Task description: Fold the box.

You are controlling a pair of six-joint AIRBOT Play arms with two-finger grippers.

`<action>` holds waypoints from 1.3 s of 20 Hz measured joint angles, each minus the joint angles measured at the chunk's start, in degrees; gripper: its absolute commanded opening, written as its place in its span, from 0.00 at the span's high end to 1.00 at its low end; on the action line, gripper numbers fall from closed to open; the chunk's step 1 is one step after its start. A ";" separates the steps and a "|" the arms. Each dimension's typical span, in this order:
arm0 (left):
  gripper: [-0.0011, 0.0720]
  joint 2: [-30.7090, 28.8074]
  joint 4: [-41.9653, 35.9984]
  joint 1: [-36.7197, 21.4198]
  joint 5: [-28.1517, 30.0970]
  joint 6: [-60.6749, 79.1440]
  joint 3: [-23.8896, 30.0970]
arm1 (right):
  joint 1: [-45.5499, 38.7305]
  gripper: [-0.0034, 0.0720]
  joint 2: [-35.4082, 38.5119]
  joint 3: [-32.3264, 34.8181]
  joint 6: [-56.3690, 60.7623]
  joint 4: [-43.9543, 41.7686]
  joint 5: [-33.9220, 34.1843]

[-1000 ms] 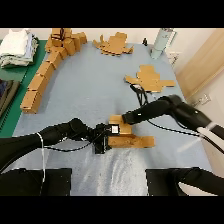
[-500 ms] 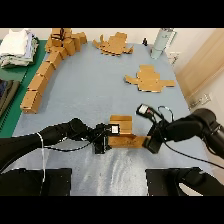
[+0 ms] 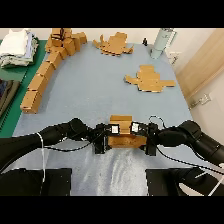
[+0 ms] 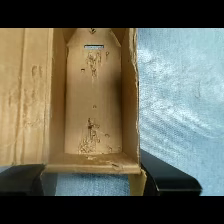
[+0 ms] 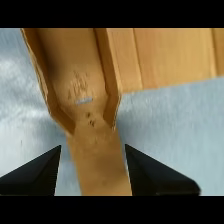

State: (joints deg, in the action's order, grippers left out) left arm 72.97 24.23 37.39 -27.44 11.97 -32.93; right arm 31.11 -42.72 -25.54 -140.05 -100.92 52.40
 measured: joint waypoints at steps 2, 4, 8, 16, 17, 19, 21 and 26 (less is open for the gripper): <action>0.41 0.00 0.00 0.00 0.00 0.02 0.00 | 0.02 0.17 -0.76 0.24 -1.62 -2.01 -2.19; 0.41 -0.02 0.00 0.00 0.02 0.00 0.00 | 0.02 0.32 -1.20 0.37 -3.04 -4.22 -3.61; 0.41 -0.02 0.00 0.00 0.02 0.00 0.00 | 0.96 0.61 -1.88 0.46 -4.39 -6.86 -5.09; 0.41 -0.02 0.00 0.00 0.02 0.00 0.00 | 2.47 0.75 -5.07 0.48 -7.87 -8.39 -10.03; 0.41 -0.02 0.00 0.00 0.00 0.00 0.00 | 2.47 0.77 -5.22 0.50 -8.13 -8.70 -10.47; 0.41 0.00 0.00 0.00 0.02 0.00 0.00 | 2.54 0.75 -5.38 0.50 -8.52 -9.14 -11.04; 0.41 0.00 -0.02 0.00 0.02 0.00 0.00 | 2.56 0.57 -5.49 0.50 -8.76 -9.38 -11.34; 0.41 -0.02 -0.07 0.00 0.02 -0.09 0.00 | 2.60 0.16 -5.53 0.52 -9.20 -11.02 -11.50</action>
State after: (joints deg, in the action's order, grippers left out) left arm 72.95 24.16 37.39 -27.42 11.88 -32.93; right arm 33.71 -48.25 -25.02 -149.25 -111.94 40.91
